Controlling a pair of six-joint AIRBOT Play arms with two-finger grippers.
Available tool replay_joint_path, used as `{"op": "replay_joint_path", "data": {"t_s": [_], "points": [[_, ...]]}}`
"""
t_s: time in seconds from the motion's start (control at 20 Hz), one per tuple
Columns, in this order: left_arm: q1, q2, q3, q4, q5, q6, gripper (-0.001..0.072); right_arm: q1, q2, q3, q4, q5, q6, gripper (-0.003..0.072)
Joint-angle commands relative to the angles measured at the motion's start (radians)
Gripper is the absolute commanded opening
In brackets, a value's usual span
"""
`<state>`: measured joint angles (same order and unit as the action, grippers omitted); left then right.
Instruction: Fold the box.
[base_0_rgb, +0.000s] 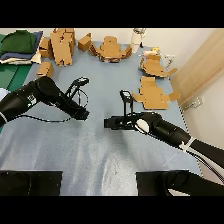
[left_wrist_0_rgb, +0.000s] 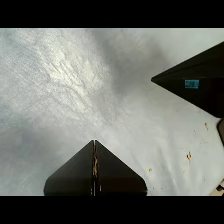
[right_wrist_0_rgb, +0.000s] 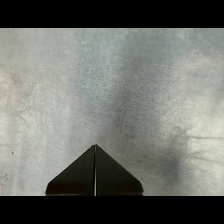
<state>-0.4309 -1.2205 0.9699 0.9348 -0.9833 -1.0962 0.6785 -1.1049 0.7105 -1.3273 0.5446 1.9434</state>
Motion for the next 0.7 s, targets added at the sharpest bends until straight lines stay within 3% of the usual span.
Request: {"op": "replay_joint_path", "data": {"t_s": [0.0, 0.15, 0.25, 0.4, 0.55, 0.6, 0.65], "points": [[0.0, 0.0, 0.0, 0.0, 0.06, -0.001, 0.0014, -0.014, -0.005, 0.006, 0.0, -0.028, 0.001, 0.0002], [0.0, 0.0, 0.0, 0.0, 0.077, -0.005, 0.0014, -0.179, -0.005, 0.135, -0.071, 0.148, -0.025, 0.0002], [0.001, 0.0, 0.0, 0.0, 0.087, -0.056, 0.0014, -0.389, -0.006, 0.26, -0.143, 0.266, -0.101, 0.0002], [0.001, -0.002, 0.0, 0.0, 0.103, -0.097, 0.0013, -0.793, -0.06, 0.436, -0.119, 0.388, -0.28, 0.0004], [0.001, -0.002, -0.001, 0.0, 0.156, -0.126, 0.0014, -1.122, -0.191, 0.564, -0.051, 0.408, -0.427, 0.0304], [0.001, -0.002, 0.0, 0.0, 0.182, -0.148, 0.0014, -1.205, -0.255, 0.613, -0.036, 0.406, -0.465, 0.0442], [0.001, -0.002, 0.0, 0.0, 0.204, -0.155, 0.0014, -1.266, -0.316, 0.661, -0.021, 0.409, -0.491, 0.0489]]}}
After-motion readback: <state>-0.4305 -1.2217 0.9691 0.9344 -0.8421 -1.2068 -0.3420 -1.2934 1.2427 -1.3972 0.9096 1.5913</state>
